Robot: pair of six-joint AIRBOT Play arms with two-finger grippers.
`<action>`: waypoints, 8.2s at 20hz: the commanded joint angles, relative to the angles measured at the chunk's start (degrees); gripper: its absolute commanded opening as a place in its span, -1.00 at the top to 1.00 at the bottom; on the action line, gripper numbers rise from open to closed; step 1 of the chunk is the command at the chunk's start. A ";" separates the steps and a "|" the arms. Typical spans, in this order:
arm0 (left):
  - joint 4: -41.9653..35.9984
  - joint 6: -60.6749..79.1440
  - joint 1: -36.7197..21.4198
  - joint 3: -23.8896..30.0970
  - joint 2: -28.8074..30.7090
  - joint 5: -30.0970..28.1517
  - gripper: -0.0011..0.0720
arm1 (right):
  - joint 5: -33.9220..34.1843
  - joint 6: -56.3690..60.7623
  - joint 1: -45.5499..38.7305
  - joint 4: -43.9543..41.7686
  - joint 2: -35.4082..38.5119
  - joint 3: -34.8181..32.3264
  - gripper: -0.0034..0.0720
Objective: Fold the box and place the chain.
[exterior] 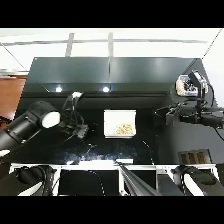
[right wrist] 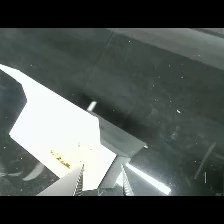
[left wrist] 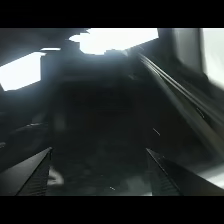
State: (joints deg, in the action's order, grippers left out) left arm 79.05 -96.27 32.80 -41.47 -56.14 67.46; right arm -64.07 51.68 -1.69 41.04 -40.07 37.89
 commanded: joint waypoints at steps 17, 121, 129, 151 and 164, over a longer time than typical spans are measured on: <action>-45.00 105.88 -7.45 7.98 -16.87 -19.17 -0.99 | -1.01 1.79 0.02 1.14 0.02 -0.13 0.13; -50.16 108.02 -2.47 4.24 -21.49 -24.87 -0.05 | 8.81 -37.00 24.74 5.49 -20.79 2.78 0.10; -50.16 108.02 -2.47 4.24 -21.49 -24.87 -0.05 | 9.66 -36.92 24.74 4.83 -20.79 1.68 0.10; -50.16 108.02 -2.47 4.24 -21.49 -24.87 -0.05 | 8.76 -32.59 25.03 5.62 -20.79 1.66 0.35; -50.16 108.02 -2.47 4.24 -21.49 -24.87 -0.05 | 6.10 -31.36 25.03 6.14 -20.79 1.68 0.35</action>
State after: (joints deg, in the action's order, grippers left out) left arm 28.88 11.77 30.37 -37.21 -77.58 42.63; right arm -57.17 20.01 23.31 47.16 -60.86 39.55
